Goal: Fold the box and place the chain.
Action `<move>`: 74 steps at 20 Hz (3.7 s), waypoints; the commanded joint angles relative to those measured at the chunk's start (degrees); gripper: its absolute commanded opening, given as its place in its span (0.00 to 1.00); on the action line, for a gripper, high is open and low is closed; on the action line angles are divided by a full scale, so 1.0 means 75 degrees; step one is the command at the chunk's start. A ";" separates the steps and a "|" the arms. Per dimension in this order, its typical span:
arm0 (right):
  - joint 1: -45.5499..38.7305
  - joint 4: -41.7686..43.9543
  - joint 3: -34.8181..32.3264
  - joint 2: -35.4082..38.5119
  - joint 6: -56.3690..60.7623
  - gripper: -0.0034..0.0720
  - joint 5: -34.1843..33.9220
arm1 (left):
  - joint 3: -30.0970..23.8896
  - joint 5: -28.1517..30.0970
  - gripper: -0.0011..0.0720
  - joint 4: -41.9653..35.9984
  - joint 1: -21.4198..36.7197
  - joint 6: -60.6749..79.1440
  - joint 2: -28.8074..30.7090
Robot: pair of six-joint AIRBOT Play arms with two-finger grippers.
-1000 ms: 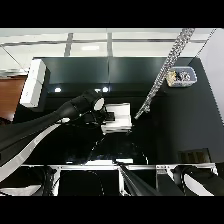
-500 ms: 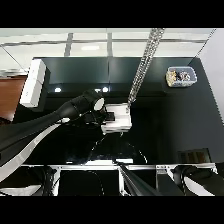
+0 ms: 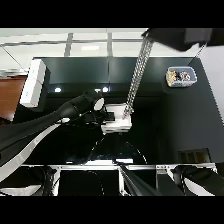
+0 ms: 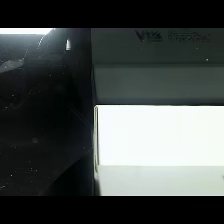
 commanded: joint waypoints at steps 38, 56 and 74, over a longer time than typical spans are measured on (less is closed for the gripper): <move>-0.0711 -0.2020 -0.6225 0.0670 0.0385 0.58 -0.1664 | 0.0064 -0.0178 0.19 -0.0469 0.0187 0.0833 0.0003; -0.1431 -0.2672 -0.6225 0.1003 0.0268 0.58 -0.2253 | -0.2908 -0.0093 0.60 -0.2154 0.2996 0.6764 0.4383; -0.1818 -0.4004 -0.6225 0.0860 0.1020 0.58 -0.2970 | -0.4060 0.2157 0.99 -0.5677 0.3378 1.9193 0.2876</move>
